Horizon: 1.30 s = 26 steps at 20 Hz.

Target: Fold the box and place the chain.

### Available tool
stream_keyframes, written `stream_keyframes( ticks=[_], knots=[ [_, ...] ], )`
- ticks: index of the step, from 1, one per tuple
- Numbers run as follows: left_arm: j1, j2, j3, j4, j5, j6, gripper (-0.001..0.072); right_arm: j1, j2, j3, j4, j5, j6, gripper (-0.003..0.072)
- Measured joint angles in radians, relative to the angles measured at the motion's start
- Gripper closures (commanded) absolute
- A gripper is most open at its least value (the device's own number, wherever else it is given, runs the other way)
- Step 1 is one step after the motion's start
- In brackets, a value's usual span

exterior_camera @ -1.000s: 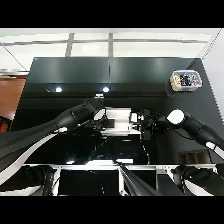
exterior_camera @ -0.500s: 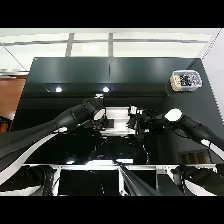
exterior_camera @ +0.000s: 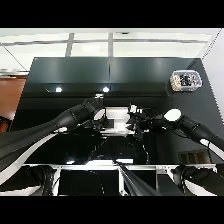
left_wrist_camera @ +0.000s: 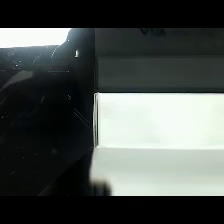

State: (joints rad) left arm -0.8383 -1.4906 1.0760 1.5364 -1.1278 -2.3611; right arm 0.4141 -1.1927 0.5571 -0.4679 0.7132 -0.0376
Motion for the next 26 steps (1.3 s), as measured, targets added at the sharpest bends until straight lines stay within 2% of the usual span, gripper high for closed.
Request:
stream_keyframes(
  ticks=[1, 2, 3, 6, 9, 12, 17, 20, 23, 26],
  knots=[
    [0.000, 0.000, 0.000, 0.000, 0.001, 0.000, 0.0684, 0.000, -0.001, 0.000, 0.001, 0.001, 0.011, 0.0352],
    [0.000, 0.000, 0.000, -0.001, 0.001, 0.000, 0.0684, 0.000, -0.001, 0.000, 0.000, 0.002, 0.018, 0.0377],
    [0.000, 0.000, 0.000, -0.002, 0.001, 0.000, 0.0684, 0.000, -0.001, 0.000, 0.000, 0.002, 0.027, 0.0617],
    [0.000, 0.000, 0.000, -0.004, 0.002, 0.000, 0.0683, 0.000, -0.001, 0.000, 0.000, 0.006, 0.061, 0.0673],
    [0.000, 0.000, 0.000, -0.004, 0.002, 0.000, 0.0683, -0.011, 0.008, 0.005, -0.007, 0.018, 0.151, 0.0673],
    [0.000, 0.000, 0.000, -0.004, 0.002, 0.000, 0.0684, -0.085, 0.063, 0.029, -0.072, 0.092, 0.348, 0.0673],
    [0.000, 0.000, 0.000, -0.005, 0.002, 0.000, 0.0684, -0.391, 0.190, 0.056, -0.273, 0.229, 0.817, 0.0673],
    [0.000, 0.000, 0.000, -0.005, 0.002, 0.000, 0.0684, -0.551, 0.215, 0.000, -0.323, 0.254, 1.083, 0.0673],
    [0.000, 0.000, 0.000, -0.005, 0.001, 0.000, 0.0684, -0.578, 0.195, -0.079, -0.312, 0.262, 1.226, 0.0673],
    [0.000, 0.000, 0.000, -0.004, 0.001, 0.000, 0.0683, -0.497, 0.137, -0.124, -0.257, 0.233, 1.281, 0.0672]
  ],
)
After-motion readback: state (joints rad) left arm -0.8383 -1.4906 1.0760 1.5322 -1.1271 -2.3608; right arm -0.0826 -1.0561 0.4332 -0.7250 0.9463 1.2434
